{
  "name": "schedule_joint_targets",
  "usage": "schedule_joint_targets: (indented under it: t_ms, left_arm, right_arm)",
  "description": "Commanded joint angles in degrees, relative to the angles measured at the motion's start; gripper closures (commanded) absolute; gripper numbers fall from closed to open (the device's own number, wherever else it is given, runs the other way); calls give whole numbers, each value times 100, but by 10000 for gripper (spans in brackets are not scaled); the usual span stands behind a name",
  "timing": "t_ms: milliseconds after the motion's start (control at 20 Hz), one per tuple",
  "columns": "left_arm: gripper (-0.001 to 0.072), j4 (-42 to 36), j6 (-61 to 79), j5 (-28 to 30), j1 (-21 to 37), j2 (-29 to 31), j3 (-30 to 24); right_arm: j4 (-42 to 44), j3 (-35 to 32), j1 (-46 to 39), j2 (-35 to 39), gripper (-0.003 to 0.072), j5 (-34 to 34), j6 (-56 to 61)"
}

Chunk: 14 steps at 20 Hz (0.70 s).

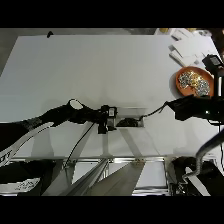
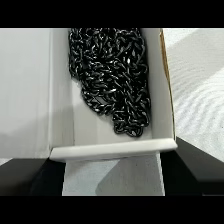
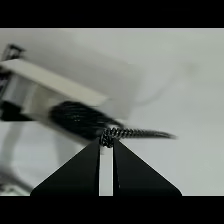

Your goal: Fold the box and place the chain.

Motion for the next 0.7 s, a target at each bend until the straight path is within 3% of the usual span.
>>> schedule_joint_targets:
  t_ms: [0, 350, 650]
  left_arm:
    - [700, 0, 0, 0, -2, 0, -4]
    - [700, 0, 0, 0, -2, 0, -4]
    - [700, 0, 0, 2, -2, 0, -4]
  right_arm:
    - [1720, 0, 4, 157, 668, 136, -798]
    - [2667, -9, 245, -173, 668, -48, -1379]
    - [2245, -9, 1200, -1215, 668, -520, -1703]
